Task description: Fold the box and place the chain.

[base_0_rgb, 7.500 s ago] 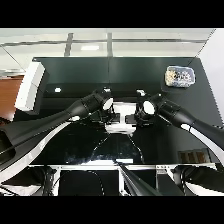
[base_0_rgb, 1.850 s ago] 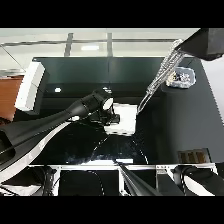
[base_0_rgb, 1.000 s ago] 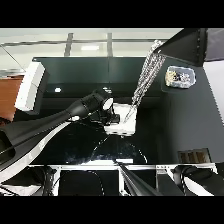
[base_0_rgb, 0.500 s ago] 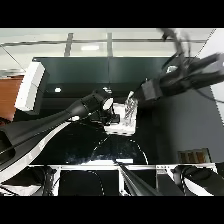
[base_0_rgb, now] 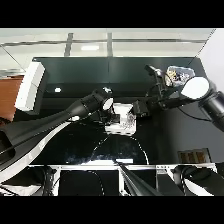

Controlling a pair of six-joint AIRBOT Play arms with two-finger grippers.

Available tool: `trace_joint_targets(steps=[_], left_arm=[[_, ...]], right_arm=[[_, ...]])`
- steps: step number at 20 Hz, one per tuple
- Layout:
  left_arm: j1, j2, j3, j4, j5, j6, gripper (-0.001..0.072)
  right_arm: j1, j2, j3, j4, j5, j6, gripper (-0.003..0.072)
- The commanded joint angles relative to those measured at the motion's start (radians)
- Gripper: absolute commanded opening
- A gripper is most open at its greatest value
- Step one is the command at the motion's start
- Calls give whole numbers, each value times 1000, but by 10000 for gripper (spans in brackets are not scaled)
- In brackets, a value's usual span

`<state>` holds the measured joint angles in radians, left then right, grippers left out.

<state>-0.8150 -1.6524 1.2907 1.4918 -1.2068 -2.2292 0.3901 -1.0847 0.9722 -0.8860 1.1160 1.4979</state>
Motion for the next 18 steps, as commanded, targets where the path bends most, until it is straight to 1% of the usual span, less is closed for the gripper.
trace_joint_targets(steps=[1, 4, 9, 12, 13, 14, 15, 16, 17, 18], left_arm=[[1, 0, 1, 0, 2, 0, 26], [1, 0, 1, 0, 3, 0, 26], [1, 0, 2, -1, 2, 21, 26], [-2, 5, 39, -2, -8, -17, 27], [-3, 14, 53, 0, -10, -37, 78], [-3, 25, 60, 1, -9, -56, 233], [-3, 41, 62, 8, -10, -58, 325], [-3, 59, 61, 25, -21, -57, 351], [-3, 82, 61, 58, -48, -55, 432], [-3, 108, 61, 103, -87, -44, 493]], right_arm=[[16, -12, -51, -6, -92, 14, 324], [-19, -12, -51, -8, -63, 13, 319], [-173, 0, -51, -40, 57, -58, 318], [-226, 4, -51, -47, 98, -97, 318], [-230, 4, -51, -56, 104, -102, 318], [-232, 4, -51, -65, 105, -108, 318], [-232, 4, -51, -69, 103, -112, 319], [-232, 4, -51, -69, 103, -116, 318], [-233, 4, -51, -69, 101, -116, 319], [-233, 4, -51, -74, 95, -116, 318]])
